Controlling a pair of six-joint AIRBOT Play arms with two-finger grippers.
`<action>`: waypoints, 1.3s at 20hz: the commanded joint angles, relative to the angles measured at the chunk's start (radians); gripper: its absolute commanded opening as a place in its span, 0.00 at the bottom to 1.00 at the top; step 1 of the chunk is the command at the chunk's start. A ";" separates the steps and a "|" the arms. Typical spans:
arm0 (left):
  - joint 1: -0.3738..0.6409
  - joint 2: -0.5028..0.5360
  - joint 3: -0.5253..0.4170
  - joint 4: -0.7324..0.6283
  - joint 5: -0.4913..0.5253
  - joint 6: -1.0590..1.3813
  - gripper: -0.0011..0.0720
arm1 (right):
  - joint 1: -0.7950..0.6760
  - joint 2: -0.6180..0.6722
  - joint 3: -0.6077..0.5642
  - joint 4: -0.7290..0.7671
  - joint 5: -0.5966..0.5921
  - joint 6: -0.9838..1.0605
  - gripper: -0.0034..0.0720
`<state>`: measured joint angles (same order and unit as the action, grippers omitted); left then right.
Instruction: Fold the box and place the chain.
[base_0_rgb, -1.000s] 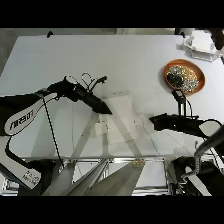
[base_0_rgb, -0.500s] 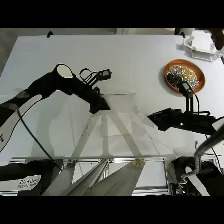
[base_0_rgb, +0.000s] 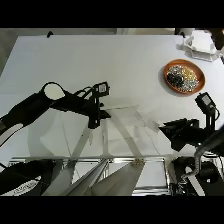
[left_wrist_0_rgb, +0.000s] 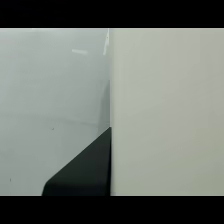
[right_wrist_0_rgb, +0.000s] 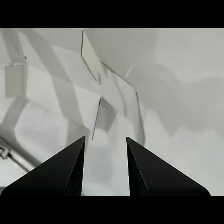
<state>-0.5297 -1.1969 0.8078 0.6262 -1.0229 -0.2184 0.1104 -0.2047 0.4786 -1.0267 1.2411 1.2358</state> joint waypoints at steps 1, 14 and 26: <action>-0.026 0.015 -0.037 -0.048 0.037 0.181 0.01 | 0.001 0.061 0.001 -0.027 0.023 0.024 0.44; -0.039 -0.186 0.032 -0.096 0.089 0.285 0.01 | 0.001 0.061 0.000 -0.030 -0.015 0.020 0.44; -0.040 -0.319 0.101 -0.109 0.023 0.308 0.02 | 0.001 0.061 0.000 -0.084 -0.029 0.020 0.44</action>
<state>-0.5690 -1.4883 0.9058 0.5156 -0.9939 0.0864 0.1104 -0.1444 0.4789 -1.1038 1.2160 1.2564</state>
